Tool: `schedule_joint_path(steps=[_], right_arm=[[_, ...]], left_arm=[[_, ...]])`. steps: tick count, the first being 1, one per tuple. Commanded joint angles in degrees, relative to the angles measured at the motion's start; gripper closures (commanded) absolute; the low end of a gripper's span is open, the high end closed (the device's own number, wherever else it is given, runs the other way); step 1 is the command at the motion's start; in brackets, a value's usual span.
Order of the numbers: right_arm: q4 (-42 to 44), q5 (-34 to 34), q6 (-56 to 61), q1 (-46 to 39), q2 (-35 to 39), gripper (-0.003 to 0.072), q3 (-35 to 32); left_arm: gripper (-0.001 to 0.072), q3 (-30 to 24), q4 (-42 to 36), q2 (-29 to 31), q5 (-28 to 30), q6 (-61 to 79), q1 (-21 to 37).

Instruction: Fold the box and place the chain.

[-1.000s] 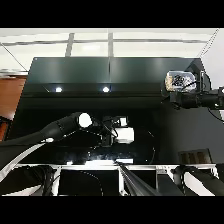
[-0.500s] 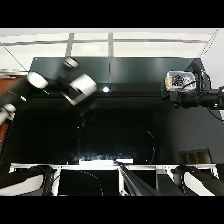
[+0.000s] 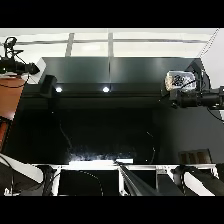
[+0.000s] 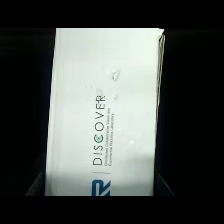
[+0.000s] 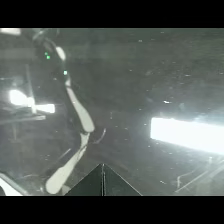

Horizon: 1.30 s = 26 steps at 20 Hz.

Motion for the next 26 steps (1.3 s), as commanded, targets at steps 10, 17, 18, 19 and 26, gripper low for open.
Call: schedule_joint_path(steps=[10,17,18,19,26], right_arm=[[0.55,0.13,-1.38,2.56,0.04,0.0674,0.90],[-5.33,7.72,-1.22,-7.30,3.48,0.0675,6.56],[-9.27,7.34,-1.25,-7.58,5.44,0.0675,6.56],[-13.86,5.49,-1.60,-7.56,8.13,0.0675,6.36],[-14.14,-13.92,-7.48,-7.56,23.93,0.0675,-10.99]], left_arm=[[0.0000,17.77,9.94,0.02,-26.73,-22.53,-0.94],[0.0422,-6.86,4.81,27.96,-36.98,-32.81,-7.15],[0.0592,-14.40,4.81,34.36,-30.67,-32.04,-8.70],[0.0682,-23.45,4.61,41.64,-23.34,-30.99,-10.62],[0.0682,-74.14,-4.35,81.55,5.29,-18.40,-22.95]])
